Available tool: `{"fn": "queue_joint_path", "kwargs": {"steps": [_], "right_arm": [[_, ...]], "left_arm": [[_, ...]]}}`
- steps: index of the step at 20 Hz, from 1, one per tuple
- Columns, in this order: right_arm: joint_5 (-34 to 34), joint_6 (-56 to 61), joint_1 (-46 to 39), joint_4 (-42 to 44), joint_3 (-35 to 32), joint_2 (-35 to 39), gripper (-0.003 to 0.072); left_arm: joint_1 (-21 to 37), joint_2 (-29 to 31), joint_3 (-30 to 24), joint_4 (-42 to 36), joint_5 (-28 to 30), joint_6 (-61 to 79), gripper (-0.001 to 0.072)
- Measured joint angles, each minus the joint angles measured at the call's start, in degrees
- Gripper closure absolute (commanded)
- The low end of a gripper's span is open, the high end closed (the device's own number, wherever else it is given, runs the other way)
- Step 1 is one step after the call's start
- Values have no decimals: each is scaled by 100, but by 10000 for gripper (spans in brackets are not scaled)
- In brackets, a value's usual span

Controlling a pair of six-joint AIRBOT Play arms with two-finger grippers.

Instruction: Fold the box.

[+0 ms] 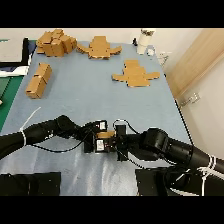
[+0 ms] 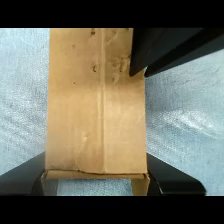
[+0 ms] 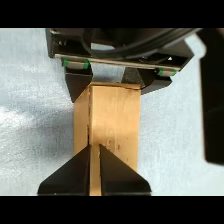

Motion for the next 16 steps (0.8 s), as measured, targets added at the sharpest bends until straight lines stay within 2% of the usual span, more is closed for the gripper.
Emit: {"fn": "queue_joint_path", "kwargs": {"steps": [6,7,8,9,10,12,13,14,15,16], "right_arm": [[-42,-2,0,61,0,-52,601],[-74,-2,0,68,7,-20,576],[-101,0,0,96,31,37,521],[-162,39,0,122,68,127,409],[-275,138,0,151,105,232,386],[-553,546,-2,199,188,531,391],[-728,887,0,264,216,715,444],[-905,1314,0,376,227,916,610],[-1036,1759,0,529,210,1099,683],[-1176,2216,-2,713,144,1287,683]], "left_arm": [[0,0,0,0,-2,0,198],[0,0,0,-2,-2,0,198],[0,0,0,-2,-2,-2,198],[0,0,0,-2,-2,0,198],[0,0,0,-2,-2,0,198],[0,0,0,-2,-2,0,198],[0,0,0,-2,-2,0,198],[0,0,0,-2,-2,0,198],[0,0,0,-2,-2,0,198],[0,0,0,-2,0,0,198]]}}
